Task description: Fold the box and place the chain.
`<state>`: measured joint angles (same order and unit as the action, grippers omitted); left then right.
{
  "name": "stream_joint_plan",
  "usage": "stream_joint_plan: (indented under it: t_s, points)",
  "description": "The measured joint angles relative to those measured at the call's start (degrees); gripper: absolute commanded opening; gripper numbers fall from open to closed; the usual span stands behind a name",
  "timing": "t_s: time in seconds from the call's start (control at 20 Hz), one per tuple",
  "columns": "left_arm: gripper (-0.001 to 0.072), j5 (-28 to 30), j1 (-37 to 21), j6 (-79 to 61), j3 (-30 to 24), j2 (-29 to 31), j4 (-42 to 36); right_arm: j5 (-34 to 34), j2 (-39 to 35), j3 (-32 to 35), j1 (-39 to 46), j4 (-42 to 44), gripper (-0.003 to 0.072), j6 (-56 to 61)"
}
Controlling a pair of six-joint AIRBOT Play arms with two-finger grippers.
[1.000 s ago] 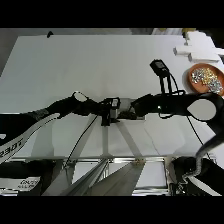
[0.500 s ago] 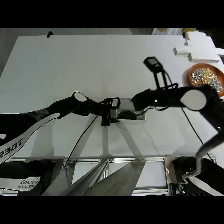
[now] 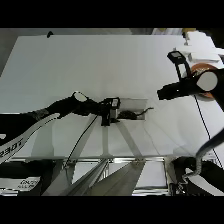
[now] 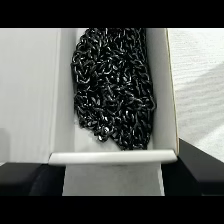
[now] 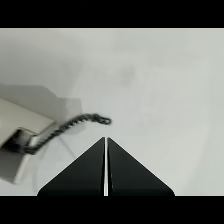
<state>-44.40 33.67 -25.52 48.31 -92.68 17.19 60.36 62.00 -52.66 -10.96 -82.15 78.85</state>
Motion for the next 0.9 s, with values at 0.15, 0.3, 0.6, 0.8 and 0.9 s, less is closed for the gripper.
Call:
stream_joint_plan:
  t_s: [0.15, 0.3, 0.6, 0.8, 0.9]
  points:
    - [0.0039, 0.0, 0.0, 0.0, 0.0, 0.0, 0.0, -2.7, 2.9, 2.5, 0.6, -0.9, 0.0355, -12.3]
    - [0.0039, 0.0, 0.0, 0.0, 0.0, 0.0, 0.0, -4.1, 4.7, 4.8, 0.9, -1.0, 0.0382, -32.9]
    - [0.0039, 0.0, 0.0, 0.0, 0.0, 0.0, 0.0, -5.8, 8.7, 6.6, 1.0, 5.2, 0.0332, -63.6]
    - [0.0039, 0.0, 0.0, 0.0, 0.0, 0.0, 0.0, -6.1, 11.5, 7.0, 1.0, 9.4, 0.0254, -74.5]
    - [0.0039, 0.0, 0.0, 0.0, 0.0, 0.0, 0.0, -6.3, 12.2, 7.0, 1.3, 10.5, 0.0254, -77.4]
